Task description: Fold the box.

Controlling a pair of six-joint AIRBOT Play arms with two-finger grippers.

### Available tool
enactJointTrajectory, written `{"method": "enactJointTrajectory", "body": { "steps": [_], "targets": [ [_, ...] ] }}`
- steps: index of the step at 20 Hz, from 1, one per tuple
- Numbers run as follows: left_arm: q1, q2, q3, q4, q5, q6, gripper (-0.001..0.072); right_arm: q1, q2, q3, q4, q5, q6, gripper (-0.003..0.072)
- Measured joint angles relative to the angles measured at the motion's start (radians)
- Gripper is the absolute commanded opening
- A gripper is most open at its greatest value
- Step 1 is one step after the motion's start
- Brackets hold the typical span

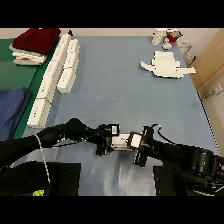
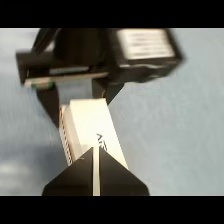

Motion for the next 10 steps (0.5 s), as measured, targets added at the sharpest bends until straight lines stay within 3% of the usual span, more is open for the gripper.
{"method": "enactJointTrajectory", "body": {
  "steps": [5, 10],
  "targets": [
    [0.000, 0.000, 0.000, 0.000, 0.000, 0.000, 0.0535, -0.074, 0.107, -0.201, 0.008, 0.336, 0.439, 0.0053],
    [0.000, 0.000, 0.000, 0.000, 0.000, 0.000, 0.0534, -0.100, 0.118, -0.303, 0.009, 0.437, 0.571, 0.0053]
  ]
}}
